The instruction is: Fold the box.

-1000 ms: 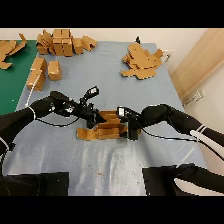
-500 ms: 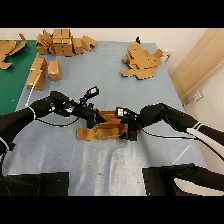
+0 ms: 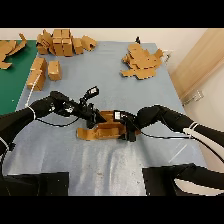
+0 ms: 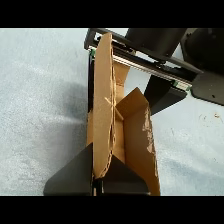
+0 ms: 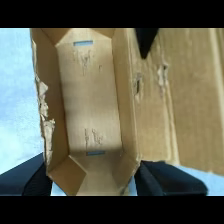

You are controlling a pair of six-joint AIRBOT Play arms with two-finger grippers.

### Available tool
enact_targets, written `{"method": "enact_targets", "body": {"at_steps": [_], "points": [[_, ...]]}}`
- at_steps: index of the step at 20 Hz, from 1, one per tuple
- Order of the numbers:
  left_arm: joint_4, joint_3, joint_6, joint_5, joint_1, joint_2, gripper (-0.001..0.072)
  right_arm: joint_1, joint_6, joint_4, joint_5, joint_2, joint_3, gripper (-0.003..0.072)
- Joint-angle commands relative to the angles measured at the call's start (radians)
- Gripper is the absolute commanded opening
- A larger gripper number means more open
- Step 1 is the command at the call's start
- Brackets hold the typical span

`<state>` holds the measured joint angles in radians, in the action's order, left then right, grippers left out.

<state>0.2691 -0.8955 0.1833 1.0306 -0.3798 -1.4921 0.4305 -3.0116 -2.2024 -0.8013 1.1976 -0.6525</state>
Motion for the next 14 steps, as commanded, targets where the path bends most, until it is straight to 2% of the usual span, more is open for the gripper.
{"method": "enact_targets", "body": {"at_steps": [1,10,12,14], "points": [[0.000,0.000,0.000,0.000,-0.001,0.000,0.0012,0.002,0.000,0.027,0.018,0.008,-0.001,0.0706],[0.000,0.000,0.000,0.000,-0.001,0.000,0.0012,0.019,0.000,0.023,0.059,0.031,-0.001,0.0703],[0.000,0.000,0.000,0.000,-0.001,0.000,0.0012,0.035,0.000,0.027,0.073,0.031,-0.001,0.0670],[0.000,0.000,0.000,0.000,-0.001,0.000,0.0012,0.036,0.000,0.034,0.074,0.031,-0.001,0.0670]]}}
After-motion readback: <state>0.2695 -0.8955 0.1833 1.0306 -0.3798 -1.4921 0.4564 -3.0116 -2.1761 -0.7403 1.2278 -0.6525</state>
